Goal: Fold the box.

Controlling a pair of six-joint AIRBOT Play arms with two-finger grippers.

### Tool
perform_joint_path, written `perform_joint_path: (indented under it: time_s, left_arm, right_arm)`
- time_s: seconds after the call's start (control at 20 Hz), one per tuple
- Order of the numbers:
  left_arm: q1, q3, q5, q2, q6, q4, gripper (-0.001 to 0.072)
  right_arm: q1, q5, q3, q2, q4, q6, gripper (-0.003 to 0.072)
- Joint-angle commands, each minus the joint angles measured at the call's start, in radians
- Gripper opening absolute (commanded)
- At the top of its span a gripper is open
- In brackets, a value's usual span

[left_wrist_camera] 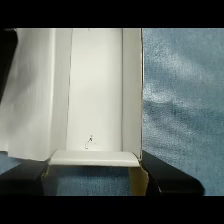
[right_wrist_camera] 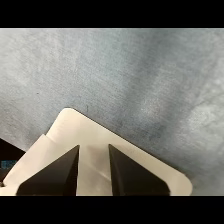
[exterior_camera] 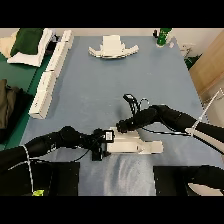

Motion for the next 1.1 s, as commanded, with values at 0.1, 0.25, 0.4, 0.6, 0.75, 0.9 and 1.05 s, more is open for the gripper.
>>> perform_joint_path:
  time_s: [0.1, 0.25, 0.4, 0.6, 0.75, 0.9, 1.05]
  left_arm:
    - [0.0, 0.001, 0.0, 0.0, 0.0, 0.0, 0.0484]
    - [0.0, 0.001, 0.0, 0.0, 0.001, 0.001, 0.0484]
    - [0.0, 0.001, 0.0, 0.0, 0.001, 0.0, 0.0484]
    - [0.0, 0.001, 0.0, 0.0, 0.001, 0.0, 0.0484]
    - [0.0, 0.001, 0.0, 0.0, 0.001, 0.001, 0.0483]
    - [0.0, 0.001, 0.0, 0.0, 0.001, 0.001, 0.0483]
    - [0.0, 0.001, 0.0, 0.0, 0.001, 0.001, 0.0483]
  right_arm:
    - [-0.006, -0.032, 0.001, 0.073, -0.003, -0.002, 0.0286]
    - [-0.019, -0.087, 0.001, 0.2, -0.018, -0.003, 0.0287]
    - [-0.019, -0.162, 0.001, 0.369, -0.09, -0.016, 0.0286]
    - [-0.018, -0.344, -0.022, 0.583, -0.169, -0.156, 0.0285]
    - [-0.018, -0.455, -0.125, 0.724, -0.169, -0.319, 0.0285]
    - [-0.018, -0.481, -0.256, 0.788, -0.208, -0.469, 0.0415]
    - [-0.018, -0.386, -0.338, 0.772, -0.374, -0.638, 0.0614]
